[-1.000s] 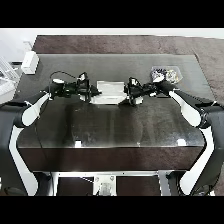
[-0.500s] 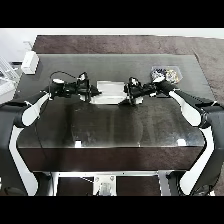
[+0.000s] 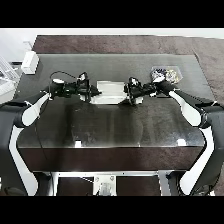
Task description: Fold the box and place the chain.
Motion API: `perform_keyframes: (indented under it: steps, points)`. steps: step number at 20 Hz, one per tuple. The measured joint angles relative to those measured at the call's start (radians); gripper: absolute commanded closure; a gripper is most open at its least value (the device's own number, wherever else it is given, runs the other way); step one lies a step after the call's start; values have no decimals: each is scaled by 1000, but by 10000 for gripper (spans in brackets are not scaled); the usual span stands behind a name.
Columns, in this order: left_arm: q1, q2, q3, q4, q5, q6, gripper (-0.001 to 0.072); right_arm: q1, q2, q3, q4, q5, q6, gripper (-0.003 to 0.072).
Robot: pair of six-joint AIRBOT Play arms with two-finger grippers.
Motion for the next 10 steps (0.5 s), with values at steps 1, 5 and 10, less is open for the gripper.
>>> perform_keyframes:
  steps: [1, 5, 10]
  points:
    - [0, 0, 0, 0, 0, 0, 687, 0, 0, 0, 0, 0, 0, 170]
    - [0, 0, 0, 0, 0, 0, 687, 0, 0, 0, 0, 0, 0, 170]
    - [1, -7, -5, -15, 27, -5, 226, -1, 0, 0, -7, 3, 0, 170]
